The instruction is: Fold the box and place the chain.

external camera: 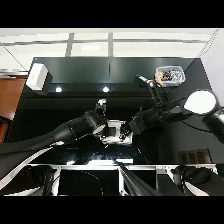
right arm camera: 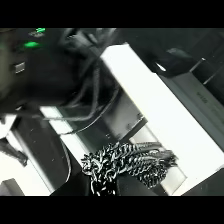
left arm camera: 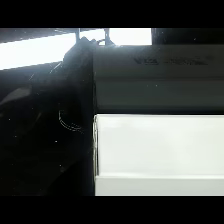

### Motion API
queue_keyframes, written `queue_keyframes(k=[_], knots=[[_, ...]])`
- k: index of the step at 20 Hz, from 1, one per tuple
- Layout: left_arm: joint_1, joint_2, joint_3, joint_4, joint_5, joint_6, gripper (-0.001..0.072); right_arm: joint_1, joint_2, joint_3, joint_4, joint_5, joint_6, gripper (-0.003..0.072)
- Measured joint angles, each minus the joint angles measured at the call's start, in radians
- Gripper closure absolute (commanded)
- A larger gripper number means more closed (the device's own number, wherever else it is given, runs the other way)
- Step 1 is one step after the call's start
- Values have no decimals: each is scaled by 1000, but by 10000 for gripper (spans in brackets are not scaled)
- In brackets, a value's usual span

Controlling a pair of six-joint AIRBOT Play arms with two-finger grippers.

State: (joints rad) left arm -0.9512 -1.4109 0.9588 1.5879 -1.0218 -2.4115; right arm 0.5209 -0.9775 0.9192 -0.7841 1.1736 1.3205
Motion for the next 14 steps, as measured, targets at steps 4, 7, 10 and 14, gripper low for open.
queue_keyframes(k=[4,7,10,14], knots=[[0,0,0,0,0,0,685,3,-34,-20,-32,-28,1,675],[0,0,0,0,0,0,685,19,-49,-35,-60,-28,13,673],[0,0,0,0,0,0,685,50,-64,-54,-74,-65,35,325],[0,0,0,0,-2,0,684,34,-67,-53,-86,-87,50,307]])
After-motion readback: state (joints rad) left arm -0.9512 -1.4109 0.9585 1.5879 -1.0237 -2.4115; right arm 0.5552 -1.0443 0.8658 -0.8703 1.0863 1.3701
